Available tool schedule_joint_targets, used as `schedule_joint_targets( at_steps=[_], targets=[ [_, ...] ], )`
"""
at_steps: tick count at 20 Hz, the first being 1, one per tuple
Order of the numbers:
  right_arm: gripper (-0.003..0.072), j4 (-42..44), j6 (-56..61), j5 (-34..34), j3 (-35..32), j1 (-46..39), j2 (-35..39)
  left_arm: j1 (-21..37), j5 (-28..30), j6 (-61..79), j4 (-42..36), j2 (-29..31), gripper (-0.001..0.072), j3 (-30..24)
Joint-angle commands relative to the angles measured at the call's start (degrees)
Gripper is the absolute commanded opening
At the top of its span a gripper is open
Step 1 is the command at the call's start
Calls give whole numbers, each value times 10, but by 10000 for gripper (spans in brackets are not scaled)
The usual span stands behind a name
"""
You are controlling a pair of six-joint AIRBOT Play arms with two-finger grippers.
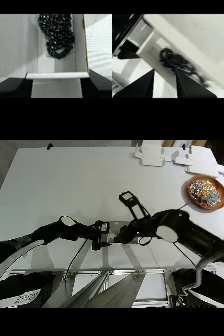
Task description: Fold the box and place the chain.
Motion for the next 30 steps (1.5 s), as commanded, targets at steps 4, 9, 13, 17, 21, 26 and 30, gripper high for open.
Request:
schedule_joint_targets(
  at_steps=[4,9,13,17,21,26,30],
  targets=[
    [205,-68,-39,136,66,-175,14,0,0,0,0,0,255,0],
    [165,-96,-49,133,65,-285,11,0,0,0,0,0,255,0],
    [156,-96,-49,110,46,-317,-7,0,0,0,0,0,255,0],
    [191,-96,-49,89,28,-318,-53,0,0,0,0,0,255,0],
    [301,-96,-48,83,25,-318,-108,0,0,0,0,0,255,0],
    [300,-94,-42,75,24,-318,-165,0,0,0,0,0,255,0],
    [300,-94,-18,78,24,-318,-192,0,0,0,0,0,255,0]
  ],
)
